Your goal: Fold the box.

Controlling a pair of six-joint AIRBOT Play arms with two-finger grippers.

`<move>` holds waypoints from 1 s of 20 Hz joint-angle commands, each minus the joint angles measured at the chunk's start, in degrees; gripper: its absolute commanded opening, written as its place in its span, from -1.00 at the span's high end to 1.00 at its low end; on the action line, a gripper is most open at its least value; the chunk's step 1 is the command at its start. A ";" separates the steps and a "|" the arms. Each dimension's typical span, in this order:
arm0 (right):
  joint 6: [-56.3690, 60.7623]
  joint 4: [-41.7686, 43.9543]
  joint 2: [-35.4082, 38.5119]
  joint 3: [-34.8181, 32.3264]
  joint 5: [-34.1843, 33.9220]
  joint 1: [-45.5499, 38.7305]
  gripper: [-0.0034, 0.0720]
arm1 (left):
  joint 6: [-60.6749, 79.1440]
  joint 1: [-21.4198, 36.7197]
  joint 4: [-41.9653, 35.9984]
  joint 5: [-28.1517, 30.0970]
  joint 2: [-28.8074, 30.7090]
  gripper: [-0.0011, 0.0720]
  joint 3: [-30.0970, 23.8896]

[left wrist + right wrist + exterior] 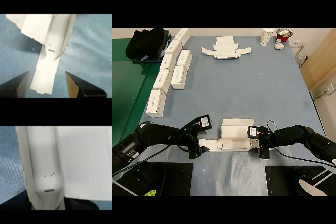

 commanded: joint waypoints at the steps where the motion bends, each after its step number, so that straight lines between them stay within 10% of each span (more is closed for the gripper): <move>1: 0.02 0.02 0.04 0.04 0.02 0.02 -0.34 | 14.12 1.16 -4.74 4.31 -3.15 -0.90 -3.28; 8: 0.02 0.02 0.04 0.04 0.02 0.02 -0.34 | 34.34 0.74 -19.43 9.25 -15.52 -0.89 -3.26; 11: 0.02 0.02 0.04 0.04 0.02 0.02 -0.34 | 38.88 -2.05 -23.54 12.20 -18.62 -0.47 -3.17; 16: 0.02 0.02 0.04 0.04 0.02 0.02 -0.34 | 38.73 -3.21 -23.82 15.17 -21.79 -0.41 -2.54; 17: 0.02 0.02 0.04 0.04 0.02 0.02 -0.34 | 38.77 -3.19 -23.76 15.17 -21.94 0.27 -2.19; 18: 0.02 0.02 0.04 0.04 0.02 0.02 -0.34 | 38.82 -3.21 -23.76 15.19 -22.05 0.51 -1.88; 20: 0.02 0.02 0.04 0.04 0.02 0.02 -0.34 | 38.80 -3.21 -24.79 15.17 -22.18 0.51 -1.36</move>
